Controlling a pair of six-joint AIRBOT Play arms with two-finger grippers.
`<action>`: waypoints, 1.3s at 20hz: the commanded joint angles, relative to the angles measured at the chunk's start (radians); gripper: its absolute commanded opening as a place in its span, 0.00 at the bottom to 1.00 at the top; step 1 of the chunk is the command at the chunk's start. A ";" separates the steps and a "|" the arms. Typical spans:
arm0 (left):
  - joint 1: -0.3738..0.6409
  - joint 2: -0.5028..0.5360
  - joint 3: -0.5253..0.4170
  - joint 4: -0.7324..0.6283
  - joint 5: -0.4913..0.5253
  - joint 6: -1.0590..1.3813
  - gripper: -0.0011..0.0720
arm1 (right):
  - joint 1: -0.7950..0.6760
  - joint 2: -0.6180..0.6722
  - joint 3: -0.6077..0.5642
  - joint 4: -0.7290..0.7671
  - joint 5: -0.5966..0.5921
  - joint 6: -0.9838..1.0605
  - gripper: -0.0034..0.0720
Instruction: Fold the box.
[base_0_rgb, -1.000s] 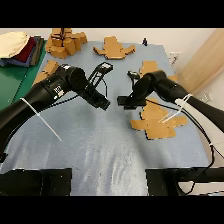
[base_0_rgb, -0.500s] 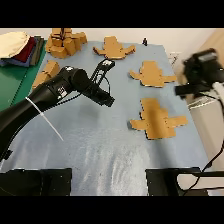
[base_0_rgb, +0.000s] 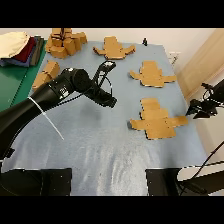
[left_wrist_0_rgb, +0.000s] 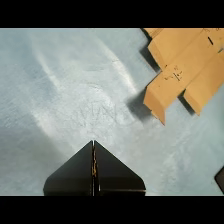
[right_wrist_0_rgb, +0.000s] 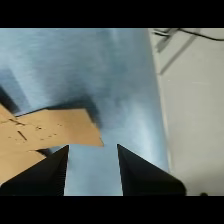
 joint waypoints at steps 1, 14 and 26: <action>0.000 0.000 0.001 -0.056 -0.042 0.001 0.04 | -0.039 -0.060 -0.003 0.134 -0.023 -0.111 0.68; 0.003 0.015 0.002 -0.109 -0.091 0.014 0.71 | 0.079 -0.104 -0.050 0.412 -0.187 -0.117 0.05; 0.063 0.032 0.001 -0.109 -0.269 0.011 0.72 | 0.193 -0.048 0.119 -0.039 0.004 0.126 0.58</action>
